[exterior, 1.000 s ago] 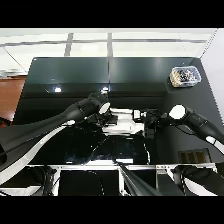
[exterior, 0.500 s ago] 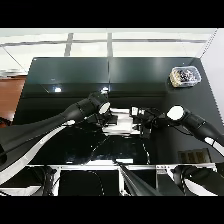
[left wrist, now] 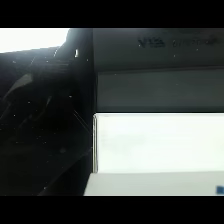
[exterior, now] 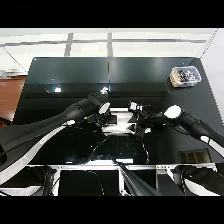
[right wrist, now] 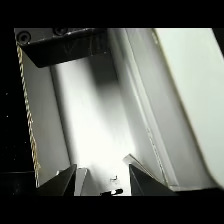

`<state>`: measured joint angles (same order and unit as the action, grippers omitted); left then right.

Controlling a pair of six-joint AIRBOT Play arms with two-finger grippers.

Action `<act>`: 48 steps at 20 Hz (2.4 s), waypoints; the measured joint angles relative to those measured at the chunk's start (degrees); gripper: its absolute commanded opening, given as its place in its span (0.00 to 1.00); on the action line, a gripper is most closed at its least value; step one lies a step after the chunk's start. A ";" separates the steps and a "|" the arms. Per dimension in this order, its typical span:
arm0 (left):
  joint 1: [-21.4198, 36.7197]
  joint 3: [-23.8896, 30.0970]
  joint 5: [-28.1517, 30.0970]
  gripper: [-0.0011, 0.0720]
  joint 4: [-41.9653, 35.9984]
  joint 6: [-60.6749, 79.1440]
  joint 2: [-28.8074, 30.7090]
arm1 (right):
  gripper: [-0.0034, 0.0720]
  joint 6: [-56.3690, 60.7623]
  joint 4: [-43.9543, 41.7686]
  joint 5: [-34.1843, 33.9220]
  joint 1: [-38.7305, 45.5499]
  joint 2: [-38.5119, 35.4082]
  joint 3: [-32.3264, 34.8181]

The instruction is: Fold the box and place the chain.

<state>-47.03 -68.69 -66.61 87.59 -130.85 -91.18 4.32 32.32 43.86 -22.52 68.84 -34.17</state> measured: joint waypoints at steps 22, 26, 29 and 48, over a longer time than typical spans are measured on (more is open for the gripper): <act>0.17 0.00 -1.18 0.05 -0.04 0.15 0.00 | 0.07 65.64 2.08 12.74 23.93 -0.61 8.76; 0.17 0.00 -1.22 0.05 -0.02 0.15 0.00 | 0.89 58.66 -6.75 14.25 20.81 1.57 7.19; 0.17 0.00 -1.22 0.05 -0.02 0.15 0.00 | 0.79 55.80 -9.46 18.97 19.76 2.08 4.04; 0.17 0.00 -1.16 0.05 -0.02 0.15 0.00 | 0.49 86.71 19.71 16.35 -0.76 2.56 -13.77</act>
<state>-46.85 -68.69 -67.77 87.57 -130.69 -91.18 91.02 52.03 60.20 -23.29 71.40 -47.94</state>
